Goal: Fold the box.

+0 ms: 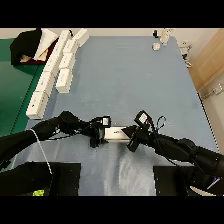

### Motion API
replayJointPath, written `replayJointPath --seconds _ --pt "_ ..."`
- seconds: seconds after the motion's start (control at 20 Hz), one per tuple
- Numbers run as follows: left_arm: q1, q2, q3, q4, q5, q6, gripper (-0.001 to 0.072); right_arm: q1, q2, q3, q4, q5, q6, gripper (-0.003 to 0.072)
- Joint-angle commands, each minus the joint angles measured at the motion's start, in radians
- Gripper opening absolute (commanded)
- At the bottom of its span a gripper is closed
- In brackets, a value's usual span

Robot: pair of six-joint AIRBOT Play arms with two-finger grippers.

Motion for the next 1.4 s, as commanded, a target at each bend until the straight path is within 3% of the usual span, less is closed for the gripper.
replayJointPath --seconds 0.0,0.1,0.2,0.3,0.5,0.65,0.85,1.1,1.35 --pt "0.0 0.0 0.001 0.0 0.0 0.0 0.0471 -0.004 0.014 0.023 -0.05 0.016 0.0 0.0003" --pt "0.0 0.0 0.001 0.0 0.0 0.0 0.0472 -0.032 0.013 0.052 -0.098 -0.028 0.0 0.0003" --pt "0.0 0.0 0.001 0.0 0.0 0.0 0.0471 -0.099 0.003 0.116 -0.173 -0.153 0.002 0.0003" --pt "0.0 0.0 0.001 0.0 0.0 0.0 0.0471 -0.187 -0.016 0.212 -0.261 -0.333 0.043 0.0003" --pt "0.0 0.0 0.001 0.0 0.0 0.0 0.0472 -0.364 -0.11 0.473 -0.518 -0.749 0.44 0.0003" --pt "0.0 0.0 0.001 0.0 0.0 0.0 0.0471 -0.471 -0.226 0.649 -0.552 -1.025 0.649 0.0003" --pt "0.0 0.0 0.001 0.0 0.0 0.0 0.0471 -0.574 -0.402 0.759 -0.567 -1.13 0.721 0.0004" --pt "0.0 0.0 0.001 0.0 0.0 0.0 0.0472 -0.624 -0.62 0.851 -0.563 -1.169 0.737 0.0005" --pt "0.0 0.0 0.001 0.0 0.0 0.0 0.0471 -0.624 -0.661 0.859 -0.51 -1.17 0.75 0.0021"
